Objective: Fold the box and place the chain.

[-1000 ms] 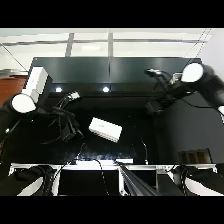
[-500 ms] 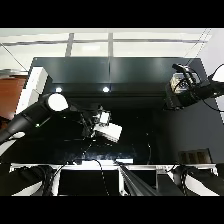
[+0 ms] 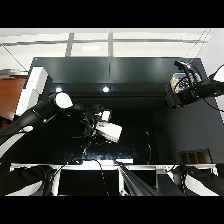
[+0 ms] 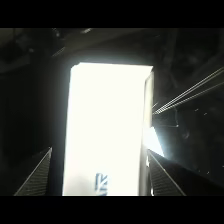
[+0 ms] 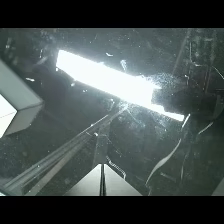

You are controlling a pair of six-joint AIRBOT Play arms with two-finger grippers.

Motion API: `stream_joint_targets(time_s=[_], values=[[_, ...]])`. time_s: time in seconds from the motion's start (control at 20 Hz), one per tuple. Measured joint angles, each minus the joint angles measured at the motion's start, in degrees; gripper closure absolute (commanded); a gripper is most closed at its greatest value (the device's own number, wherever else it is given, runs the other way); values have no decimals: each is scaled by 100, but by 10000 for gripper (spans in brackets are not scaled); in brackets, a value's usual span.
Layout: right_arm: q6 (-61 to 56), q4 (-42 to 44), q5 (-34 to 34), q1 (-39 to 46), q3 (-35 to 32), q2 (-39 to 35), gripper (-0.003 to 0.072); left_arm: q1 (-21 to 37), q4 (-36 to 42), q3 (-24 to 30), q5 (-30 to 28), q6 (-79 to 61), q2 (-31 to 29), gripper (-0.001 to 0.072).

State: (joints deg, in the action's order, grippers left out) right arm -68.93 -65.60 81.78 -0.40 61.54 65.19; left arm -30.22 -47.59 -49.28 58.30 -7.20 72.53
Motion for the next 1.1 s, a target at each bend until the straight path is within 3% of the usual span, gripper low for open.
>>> stream_joint_targets(time_s=[1.1], values=[[37,-151,-96,0,2,0,661,81,35,0,181,-107,269,-6]])
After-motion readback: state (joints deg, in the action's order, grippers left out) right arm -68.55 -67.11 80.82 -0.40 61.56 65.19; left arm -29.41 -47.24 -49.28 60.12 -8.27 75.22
